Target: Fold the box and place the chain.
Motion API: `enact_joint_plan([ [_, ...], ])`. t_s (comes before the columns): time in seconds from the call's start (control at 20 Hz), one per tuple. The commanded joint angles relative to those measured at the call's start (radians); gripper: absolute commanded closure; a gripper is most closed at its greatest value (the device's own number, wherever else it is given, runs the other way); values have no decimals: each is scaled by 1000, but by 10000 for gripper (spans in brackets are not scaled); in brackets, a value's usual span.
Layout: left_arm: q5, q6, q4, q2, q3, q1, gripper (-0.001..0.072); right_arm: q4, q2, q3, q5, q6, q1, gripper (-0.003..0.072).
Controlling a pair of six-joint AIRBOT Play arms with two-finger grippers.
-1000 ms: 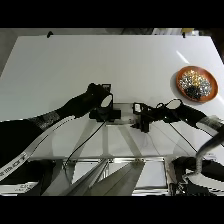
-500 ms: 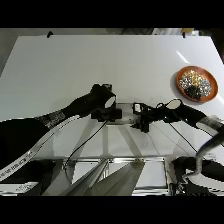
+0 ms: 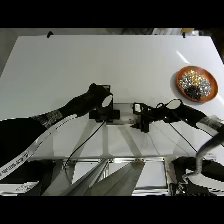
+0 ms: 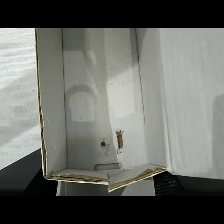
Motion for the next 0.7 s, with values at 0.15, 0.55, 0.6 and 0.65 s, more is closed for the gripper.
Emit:
enact_joint_plan([
  [0.15,65,27,-34,38,-61,17,443,0,0,0,0,0,1,283],
  [0.55,127,34,-56,25,-69,15,579,0,0,0,0,0,1,283],
  [0.6,117,34,-43,24,-69,15,582,0,0,0,0,0,1,283],
  [0.65,109,34,-35,24,-69,15,620,0,0,0,0,0,1,283],
])
